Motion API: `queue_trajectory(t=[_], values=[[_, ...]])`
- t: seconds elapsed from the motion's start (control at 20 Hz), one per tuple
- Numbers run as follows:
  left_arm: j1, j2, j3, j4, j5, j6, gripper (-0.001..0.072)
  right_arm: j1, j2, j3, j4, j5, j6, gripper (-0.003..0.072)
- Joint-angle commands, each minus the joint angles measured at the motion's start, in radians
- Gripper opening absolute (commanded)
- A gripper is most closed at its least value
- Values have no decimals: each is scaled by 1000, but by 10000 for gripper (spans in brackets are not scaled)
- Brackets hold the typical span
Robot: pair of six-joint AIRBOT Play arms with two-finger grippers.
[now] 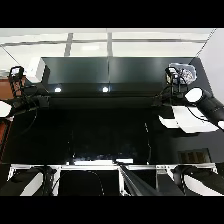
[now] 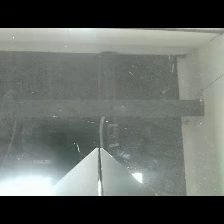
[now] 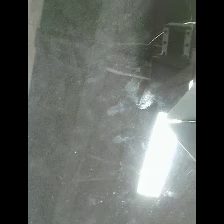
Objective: Fold the box and place the chain.
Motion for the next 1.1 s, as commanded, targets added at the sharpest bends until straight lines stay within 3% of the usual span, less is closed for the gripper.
queue_trajectory(t=[0.0, 0.2, 0.4, 0.45, 0.5, 0.55, 0.65, 0.75, 0.9, 0.95, 1.05], values=[[-1, -1, 0, 0, 0, 0, 26, 1, 0, 0, 0, 0, 0, 14], [-1, -1, 0, -4, 14, 0, 26, 3, 0, 0, 17, -1, 0, 14], [-1, -24, -2, -44, 154, 0, 26, 3, -9, 0, 185, -46, -1, 16], [-1, -43, -1, -84, 186, 0, 80, 3, -14, 0, 189, -84, 0, 126], [-1, -64, -1, -113, 198, 0, 450, 3, -16, 0, 187, -108, 0, 638], [-1, -83, 0, -133, 188, 0, 708, -4, -16, 4, 175, -106, -3, 720], [0, -105, 10, -125, 104, 1, 710, -55, -15, 64, 66, -5, 11, 720], [1, -100, 23, -102, 13, 0, 710, -176, -16, 171, -158, 93, 131, 720], [-2, -100, 30, -97, -134, 6, 710, -473, -17, 272, -501, 80, 386, 720], [-1, -101, 30, -97, -158, 11, 710, -595, -20, 282, -553, 51, 462, 720], [-1, -102, 30, -98, -169, 10, 710, -815, -46, 287, -522, 29, 470, 720]])
